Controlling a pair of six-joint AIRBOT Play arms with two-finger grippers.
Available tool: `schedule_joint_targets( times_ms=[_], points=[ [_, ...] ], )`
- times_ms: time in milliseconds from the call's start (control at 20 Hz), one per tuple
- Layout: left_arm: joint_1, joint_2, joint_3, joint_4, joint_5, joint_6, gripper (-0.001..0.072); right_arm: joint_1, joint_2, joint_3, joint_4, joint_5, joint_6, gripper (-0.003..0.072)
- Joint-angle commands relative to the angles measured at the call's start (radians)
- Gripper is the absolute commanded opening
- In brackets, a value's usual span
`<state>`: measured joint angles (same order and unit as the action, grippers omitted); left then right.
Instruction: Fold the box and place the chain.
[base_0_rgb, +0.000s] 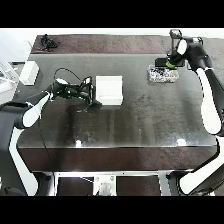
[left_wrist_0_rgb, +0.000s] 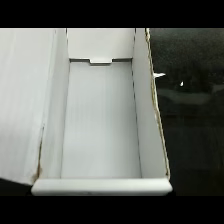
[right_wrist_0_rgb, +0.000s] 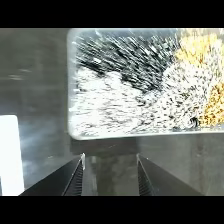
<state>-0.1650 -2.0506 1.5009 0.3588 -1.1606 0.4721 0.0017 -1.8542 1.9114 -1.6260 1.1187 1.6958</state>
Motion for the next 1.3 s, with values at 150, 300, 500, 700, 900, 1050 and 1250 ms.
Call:
schedule_joint_targets(
  times_ms=[150,300,500,700,900,1050,1250],
  points=[
    [0.000,0.000,0.000,0.000,0.000,0.000,0.0309,-0.086,-0.122,0.000,0.173,-0.143,-0.139,0.0410],
    [0.000,0.000,0.000,0.000,0.000,0.000,0.0309,-0.086,-0.168,0.000,0.261,-0.153,-0.190,0.0410],
    [0.000,0.000,0.000,0.000,0.000,0.000,0.0308,-0.086,-0.209,0.000,0.342,-0.169,-0.220,0.0320],
    [0.000,0.000,0.000,0.000,0.000,0.000,0.0308,-0.086,-0.206,0.023,0.344,-0.160,-0.230,0.0012],
    [0.000,0.000,0.000,0.000,0.000,0.000,0.0308,-0.082,-0.151,0.073,0.337,-0.151,-0.211,0.0010],
    [0.000,0.000,0.000,0.000,0.000,0.000,0.0309,-0.076,-0.072,0.074,0.293,-0.150,-0.200,0.0009],
    [0.000,0.000,0.000,0.000,0.000,0.000,0.0309,-0.069,0.008,0.074,0.268,-0.126,-0.199,0.0009]
  ],
)
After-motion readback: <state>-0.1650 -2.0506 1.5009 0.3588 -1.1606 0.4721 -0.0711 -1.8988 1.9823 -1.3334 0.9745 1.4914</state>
